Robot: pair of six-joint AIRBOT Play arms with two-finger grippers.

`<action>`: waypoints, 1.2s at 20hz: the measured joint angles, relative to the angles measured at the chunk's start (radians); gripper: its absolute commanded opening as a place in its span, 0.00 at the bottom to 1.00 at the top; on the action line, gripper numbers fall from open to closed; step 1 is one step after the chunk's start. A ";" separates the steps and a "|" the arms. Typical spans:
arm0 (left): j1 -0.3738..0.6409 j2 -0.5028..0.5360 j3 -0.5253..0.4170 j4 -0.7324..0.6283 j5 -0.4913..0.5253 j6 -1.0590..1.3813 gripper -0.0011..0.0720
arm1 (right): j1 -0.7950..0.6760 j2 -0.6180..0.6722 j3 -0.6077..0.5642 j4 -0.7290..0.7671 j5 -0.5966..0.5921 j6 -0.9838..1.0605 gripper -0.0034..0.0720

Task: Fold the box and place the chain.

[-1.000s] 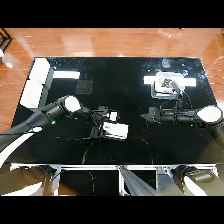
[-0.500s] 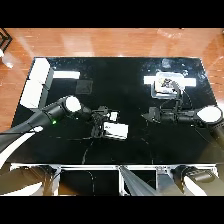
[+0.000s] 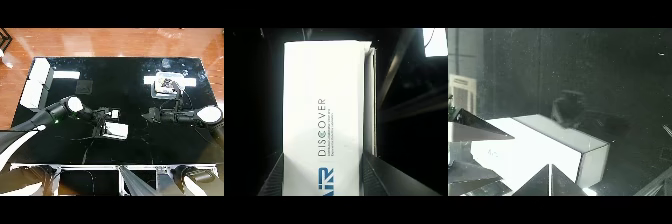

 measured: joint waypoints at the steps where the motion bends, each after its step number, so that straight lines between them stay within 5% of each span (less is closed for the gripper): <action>1: 0.000 0.000 0.012 0.026 -0.027 -0.031 0.04 | 0.000 0.000 0.000 0.000 0.000 0.000 0.08; 7: 0.044 0.040 0.152 0.208 -0.254 -0.364 0.04 | 0.000 0.000 0.000 -0.001 -0.002 -0.002 0.08; 12: 0.215 0.202 0.187 0.296 -0.452 -0.573 0.04 | 0.000 0.000 0.000 -0.001 -0.002 -0.008 0.08; 18: 0.628 0.448 0.064 0.434 -0.555 -0.733 0.04 | 0.000 0.000 0.000 -0.002 -0.002 -0.028 0.08; 24: 1.144 0.529 -0.030 0.527 -0.451 -0.766 0.05 | 0.000 0.000 0.000 -0.001 -0.002 -0.056 0.08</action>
